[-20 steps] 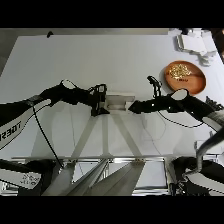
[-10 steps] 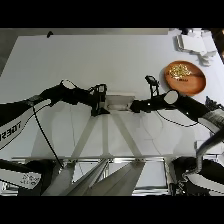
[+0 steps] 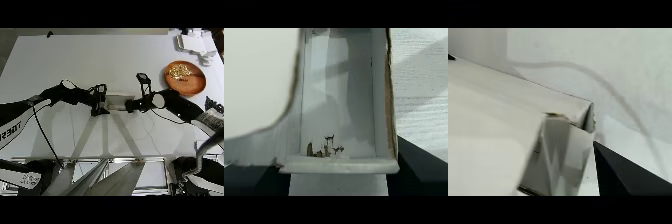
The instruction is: Fold the box and place the chain.
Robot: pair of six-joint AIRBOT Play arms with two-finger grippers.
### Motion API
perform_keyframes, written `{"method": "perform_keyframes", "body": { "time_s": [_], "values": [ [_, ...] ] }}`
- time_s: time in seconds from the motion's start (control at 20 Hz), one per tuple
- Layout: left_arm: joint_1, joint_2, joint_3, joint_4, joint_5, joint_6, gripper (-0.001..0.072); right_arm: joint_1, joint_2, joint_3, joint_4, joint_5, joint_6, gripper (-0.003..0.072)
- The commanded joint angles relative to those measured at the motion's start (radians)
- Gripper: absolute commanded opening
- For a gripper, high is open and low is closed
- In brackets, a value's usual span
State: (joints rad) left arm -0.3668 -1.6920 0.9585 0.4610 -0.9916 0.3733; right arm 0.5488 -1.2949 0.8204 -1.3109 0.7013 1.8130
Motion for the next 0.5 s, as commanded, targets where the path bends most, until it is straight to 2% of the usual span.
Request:
{"method": "perform_keyframes", "body": {
  "time_s": [0.0,0.1,0.2,0.45],
  "values": [
    [0.001,-0.001,0.0,0.0,0.0,0.0,0.0077,0.047,0.0,0.023,-0.032,0.004,0.094,0.0549],
    [0.001,-0.001,0.0,0.0,0.0,0.0,0.0077,0.048,-0.005,0.023,-0.061,0.022,0.103,0.0529],
    [0.001,-0.001,0.0,0.0,0.0,0.0,0.0077,0.048,-0.016,0.023,-0.127,0.041,0.188,0.0474],
    [0.001,-0.001,0.0,0.0,0.0,0.0,0.0077,0.061,-0.08,0.057,-0.183,0.063,0.284,0.0458]
  ]
}}
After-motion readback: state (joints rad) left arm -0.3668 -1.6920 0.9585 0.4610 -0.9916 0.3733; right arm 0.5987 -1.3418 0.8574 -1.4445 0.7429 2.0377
